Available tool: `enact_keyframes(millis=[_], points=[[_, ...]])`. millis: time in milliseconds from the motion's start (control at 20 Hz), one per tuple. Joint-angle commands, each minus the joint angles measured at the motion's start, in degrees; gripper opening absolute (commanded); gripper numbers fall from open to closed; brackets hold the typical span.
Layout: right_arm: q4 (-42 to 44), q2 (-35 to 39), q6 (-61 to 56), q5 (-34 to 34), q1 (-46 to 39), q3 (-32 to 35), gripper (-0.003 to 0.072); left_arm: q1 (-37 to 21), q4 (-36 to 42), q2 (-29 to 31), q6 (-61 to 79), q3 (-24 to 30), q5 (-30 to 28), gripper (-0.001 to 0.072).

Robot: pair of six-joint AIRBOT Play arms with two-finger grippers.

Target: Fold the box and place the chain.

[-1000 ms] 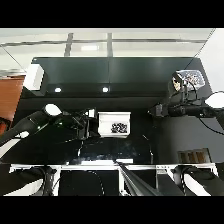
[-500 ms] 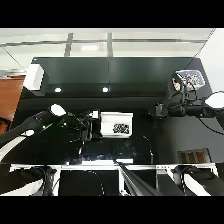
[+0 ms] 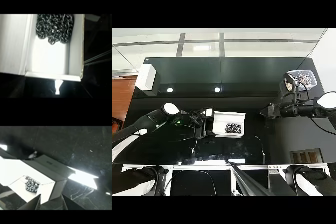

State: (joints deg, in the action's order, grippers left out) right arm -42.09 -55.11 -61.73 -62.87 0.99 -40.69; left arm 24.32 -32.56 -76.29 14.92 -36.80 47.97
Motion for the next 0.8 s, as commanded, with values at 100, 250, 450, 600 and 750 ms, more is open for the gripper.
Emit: enact_keyframes(millis=[100, 250, 450, 600, 750], points=[[0.0, 0.04, 0.04, 0.2, -0.04, 0.0, 0.0313, 1.79, 0.04, -0.02, 0.22, -0.22, -0.24, 0.0672], [-0.02, 0.02, 0.04, 0.76, -0.02, 0.0, 0.0314, 1.64, 0.04, 0.0, 0.17, -0.24, -0.52, 0.0471], [0.48, 0.02, 0.02, 10.88, 4.13, 0.0, 0.072, 1.66, 0.04, 0.04, 0.04, -0.26, -0.57, 0.0457], [4.0, -1.62, 0.02, 25.33, 11.34, -0.02, 0.072, 1.66, 0.04, 0.04, 0.0, -0.26, -0.92, 0.0457], [7.45, -6.97, 0.07, 27.76, 17.44, -0.02, 0.072, 1.66, 0.04, 0.04, 0.02, -0.26, -1.03, 0.0457]])
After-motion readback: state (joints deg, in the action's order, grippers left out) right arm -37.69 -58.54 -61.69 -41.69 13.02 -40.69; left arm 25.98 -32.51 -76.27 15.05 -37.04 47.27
